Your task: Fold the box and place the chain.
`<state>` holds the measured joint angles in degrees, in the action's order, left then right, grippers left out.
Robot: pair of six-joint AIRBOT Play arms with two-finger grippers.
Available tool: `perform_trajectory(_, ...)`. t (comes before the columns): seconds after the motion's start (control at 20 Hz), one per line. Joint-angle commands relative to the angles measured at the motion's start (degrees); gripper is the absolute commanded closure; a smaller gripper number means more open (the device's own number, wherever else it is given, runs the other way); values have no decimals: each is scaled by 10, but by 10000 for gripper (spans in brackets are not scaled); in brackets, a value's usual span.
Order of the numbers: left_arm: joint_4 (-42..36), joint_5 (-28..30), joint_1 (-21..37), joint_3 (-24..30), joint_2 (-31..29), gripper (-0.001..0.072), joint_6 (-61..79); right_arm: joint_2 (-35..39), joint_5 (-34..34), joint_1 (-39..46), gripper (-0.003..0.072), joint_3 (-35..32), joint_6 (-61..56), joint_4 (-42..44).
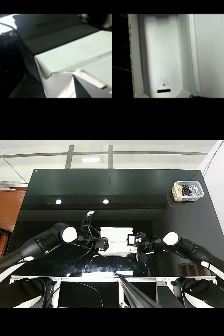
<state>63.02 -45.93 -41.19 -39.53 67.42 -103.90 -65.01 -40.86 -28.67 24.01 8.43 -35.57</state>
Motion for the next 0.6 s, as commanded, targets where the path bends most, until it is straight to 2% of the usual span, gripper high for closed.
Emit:
perform_trajectory(0.0, 77, -8, -38, -27, 14, 31, -91, 0, 0, 0, 343, 0, 0, 0)
perform_trajectory(0.05, 77, -22, -46, -41, 28, 35, -92, 0, 0, 0, 343, 0, 0, 0)
perform_trajectory(0.1, 87, -39, -54, -56, 44, 88, -106, 0, 0, 0, 343, 0, 0, 0)
perform_trajectory(0.35, 200, -117, -85, -115, 93, 92, -240, 0, 0, 0, 343, 0, 0, 0)
perform_trajectory(0.45, 203, -121, -88, -124, 93, 242, -254, 0, 0, 0, 343, 0, 0, 0)
perform_trajectory(0.5, 203, -122, -88, -126, 93, 279, -259, 0, 0, 0, 343, 0, 0, 0)
perform_trajectory(0.55, 203, -124, -88, -126, 93, 359, -268, 0, 0, 0, 343, 0, 0, 0)
